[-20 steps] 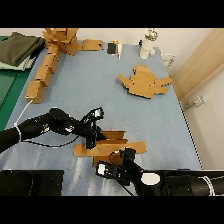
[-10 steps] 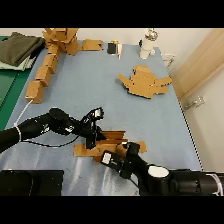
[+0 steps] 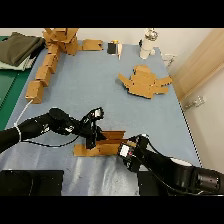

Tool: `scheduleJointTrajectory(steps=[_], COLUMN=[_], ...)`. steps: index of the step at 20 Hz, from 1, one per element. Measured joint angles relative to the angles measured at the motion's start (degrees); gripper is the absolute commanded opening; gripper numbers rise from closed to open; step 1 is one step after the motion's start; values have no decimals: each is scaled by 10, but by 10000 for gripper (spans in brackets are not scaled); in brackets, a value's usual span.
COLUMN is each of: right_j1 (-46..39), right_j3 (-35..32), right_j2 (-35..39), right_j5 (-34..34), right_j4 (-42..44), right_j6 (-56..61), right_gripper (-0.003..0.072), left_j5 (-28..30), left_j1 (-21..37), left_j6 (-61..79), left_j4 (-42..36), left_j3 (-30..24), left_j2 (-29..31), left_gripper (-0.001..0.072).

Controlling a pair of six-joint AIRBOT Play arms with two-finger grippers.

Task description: Fold the box.

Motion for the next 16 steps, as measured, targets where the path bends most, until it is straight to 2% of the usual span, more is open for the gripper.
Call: scheduleJointTrajectory(steps=[2, 6, 11, 16], right_j1=[-60, -191, -336, -389], right_j3=[-2, -3, 19, 64], right_j2=[5, -4, -77, -179], right_j5=[27, 61, 49, 7], right_j4=[68, 261, 492, 590], right_j6=[-96, -343, -615, -744], right_gripper=[717, 716, 716, 716], left_j5=[0, 0, 0, 0], left_j1=[0, 0, 0, 0], left_j6=[0, 0, 0, 0], left_j4=[0, 0, 0, 0], left_j3=[0, 0, 0, 0], left_j2=[0, 0, 0, 0], left_gripper=[12, 12, 12, 12])
